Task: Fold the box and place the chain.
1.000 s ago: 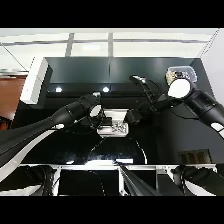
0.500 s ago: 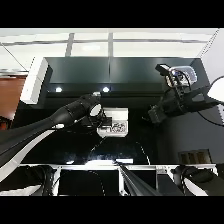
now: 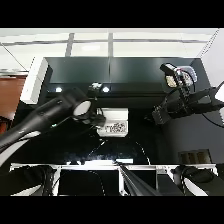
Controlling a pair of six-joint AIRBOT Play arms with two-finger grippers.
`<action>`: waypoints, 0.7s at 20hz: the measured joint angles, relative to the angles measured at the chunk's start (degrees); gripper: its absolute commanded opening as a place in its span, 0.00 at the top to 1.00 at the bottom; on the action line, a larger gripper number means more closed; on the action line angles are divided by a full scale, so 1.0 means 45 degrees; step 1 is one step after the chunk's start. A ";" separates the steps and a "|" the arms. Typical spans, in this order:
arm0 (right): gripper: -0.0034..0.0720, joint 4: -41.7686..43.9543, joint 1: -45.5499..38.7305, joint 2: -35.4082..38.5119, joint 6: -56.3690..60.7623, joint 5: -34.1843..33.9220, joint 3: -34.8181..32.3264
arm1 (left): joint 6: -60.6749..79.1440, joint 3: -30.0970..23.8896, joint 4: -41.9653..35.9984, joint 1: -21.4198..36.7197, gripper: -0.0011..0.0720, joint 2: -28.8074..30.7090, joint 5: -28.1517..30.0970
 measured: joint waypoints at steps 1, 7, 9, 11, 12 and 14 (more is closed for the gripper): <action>0.52 -0.0010 0.0000 0.0010 0.0000 0.0000 0.0000 | 0.0257 -0.0408 0.0476 0.0379 0.13 0.0641 -0.0160; 0.52 -0.0019 -0.0010 0.0015 0.0131 -0.0073 0.0000 | 0.3400 -0.4430 -0.2997 0.5139 0.15 0.4245 0.2327; 0.52 -0.0019 -0.0015 0.0015 0.0189 -0.0102 0.0000 | 0.6921 -0.5654 -0.6883 0.6674 0.15 0.4590 0.2531; 0.52 -0.0015 -0.0010 0.0015 0.0253 -0.0131 0.0000 | 1.1123 -0.6533 -0.9981 0.7533 0.10 0.4639 0.1982; 0.52 -0.0019 -0.0010 0.0015 0.0253 -0.0160 0.0000 | 1.2988 -0.6800 -1.0948 0.7703 0.02 0.4614 0.1826; 0.52 -0.0019 -0.0010 0.0015 0.0301 -0.0194 0.0000 | 1.6500 -0.7155 -1.1944 0.7752 0.02 0.4537 0.1681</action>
